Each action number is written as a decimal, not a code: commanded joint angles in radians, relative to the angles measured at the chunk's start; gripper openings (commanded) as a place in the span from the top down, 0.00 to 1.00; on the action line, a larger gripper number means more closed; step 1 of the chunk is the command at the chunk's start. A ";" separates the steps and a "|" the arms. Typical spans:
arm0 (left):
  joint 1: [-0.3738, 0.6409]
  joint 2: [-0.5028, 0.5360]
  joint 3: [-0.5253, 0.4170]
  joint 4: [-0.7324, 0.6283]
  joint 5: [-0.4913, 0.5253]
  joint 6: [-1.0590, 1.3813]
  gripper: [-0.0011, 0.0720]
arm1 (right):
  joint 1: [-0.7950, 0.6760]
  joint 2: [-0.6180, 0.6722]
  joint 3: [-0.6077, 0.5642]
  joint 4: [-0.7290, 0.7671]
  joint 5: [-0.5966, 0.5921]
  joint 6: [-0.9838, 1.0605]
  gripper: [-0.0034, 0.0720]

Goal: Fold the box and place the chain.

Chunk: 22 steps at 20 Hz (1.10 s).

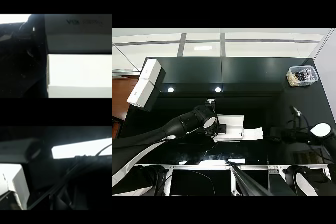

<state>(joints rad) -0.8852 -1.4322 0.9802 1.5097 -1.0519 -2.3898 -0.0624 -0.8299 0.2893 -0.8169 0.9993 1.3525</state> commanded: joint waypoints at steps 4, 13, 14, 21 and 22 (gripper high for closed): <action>0.000 0.000 0.001 -0.003 0.001 0.000 0.94 | 0.140 -0.130 -0.043 0.239 -0.175 -0.042 0.89; 0.000 0.000 0.001 0.000 0.002 0.004 0.94 | 0.214 -0.185 0.142 0.259 -0.070 -0.128 0.14; 0.000 0.000 0.001 0.000 -0.001 0.004 0.94 | 0.217 -0.185 0.161 0.260 -0.035 -0.134 0.14; 0.000 0.000 0.001 0.000 -0.002 0.003 0.94 | 0.423 -0.186 0.196 0.249 -0.125 -0.087 0.14; 0.000 0.000 0.001 0.000 -0.002 0.003 0.94 | 0.454 -0.187 0.208 0.209 -0.146 -0.055 0.14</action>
